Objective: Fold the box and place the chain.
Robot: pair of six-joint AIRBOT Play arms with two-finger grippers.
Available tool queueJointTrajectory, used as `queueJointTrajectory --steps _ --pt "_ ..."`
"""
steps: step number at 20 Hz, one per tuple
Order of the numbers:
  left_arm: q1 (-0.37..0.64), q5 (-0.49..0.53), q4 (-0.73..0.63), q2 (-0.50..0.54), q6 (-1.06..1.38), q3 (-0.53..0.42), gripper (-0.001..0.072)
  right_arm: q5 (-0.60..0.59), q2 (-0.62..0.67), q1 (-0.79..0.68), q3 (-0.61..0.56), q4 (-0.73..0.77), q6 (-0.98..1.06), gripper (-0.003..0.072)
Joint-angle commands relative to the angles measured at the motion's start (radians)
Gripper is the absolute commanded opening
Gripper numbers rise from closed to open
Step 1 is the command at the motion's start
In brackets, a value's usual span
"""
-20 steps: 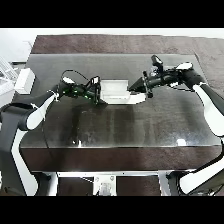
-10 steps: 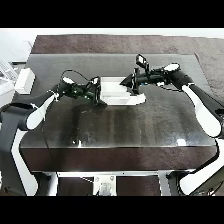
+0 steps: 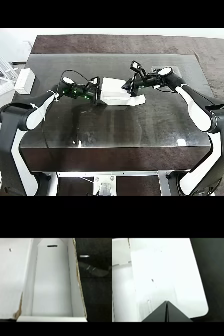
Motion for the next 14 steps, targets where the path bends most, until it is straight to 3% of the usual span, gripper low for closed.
queueJointTrajectory --steps 1,5,9,14 --pt "0.000 -0.003 0.005 0.000 0.002 0.000 0.0471 -0.021 -0.021 0.000 0.008 -0.056 0.032 0.0010" --pt "0.000 -0.002 0.005 -0.001 0.002 0.000 0.0472 -0.018 -0.003 -0.001 0.058 -0.055 0.032 0.0009" --pt "0.000 -0.001 0.005 -0.001 0.002 0.000 0.0472 -0.016 0.097 -0.005 0.054 -0.125 0.087 0.0006" --pt "0.000 0.000 0.005 -0.001 0.002 0.000 0.0472 -0.018 0.280 -0.055 -0.117 -0.124 0.083 0.0004"
